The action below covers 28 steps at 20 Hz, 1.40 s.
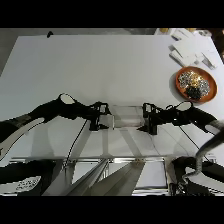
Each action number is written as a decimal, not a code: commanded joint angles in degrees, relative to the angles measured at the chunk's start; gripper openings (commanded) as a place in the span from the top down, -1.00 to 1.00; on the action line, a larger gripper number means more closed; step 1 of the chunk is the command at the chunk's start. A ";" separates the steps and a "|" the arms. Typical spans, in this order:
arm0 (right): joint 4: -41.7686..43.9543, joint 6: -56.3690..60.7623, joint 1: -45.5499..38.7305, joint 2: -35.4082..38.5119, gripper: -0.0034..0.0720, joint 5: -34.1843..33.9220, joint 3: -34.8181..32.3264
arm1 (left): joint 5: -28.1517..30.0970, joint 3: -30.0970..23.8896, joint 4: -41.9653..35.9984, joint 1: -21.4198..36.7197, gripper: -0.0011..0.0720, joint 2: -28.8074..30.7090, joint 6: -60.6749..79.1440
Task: Fold the box and place the chain.
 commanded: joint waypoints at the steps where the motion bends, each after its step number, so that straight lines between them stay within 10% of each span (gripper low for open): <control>1: -0.02 0.00 0.00 0.00 -0.19 0.00 0.02 | 1.77 -0.28 -2.67 -2.43 -0.96 -1.44 2.14; 25: 0.00 0.00 0.00 0.00 -0.19 0.02 0.02 | 6.36 -0.28 -7.67 -6.29 -0.90 -2.21 0.59; 28: 0.00 0.00 0.00 0.00 -0.19 0.02 0.02 | 6.91 -0.28 -7.43 -6.67 0.63 -2.16 0.39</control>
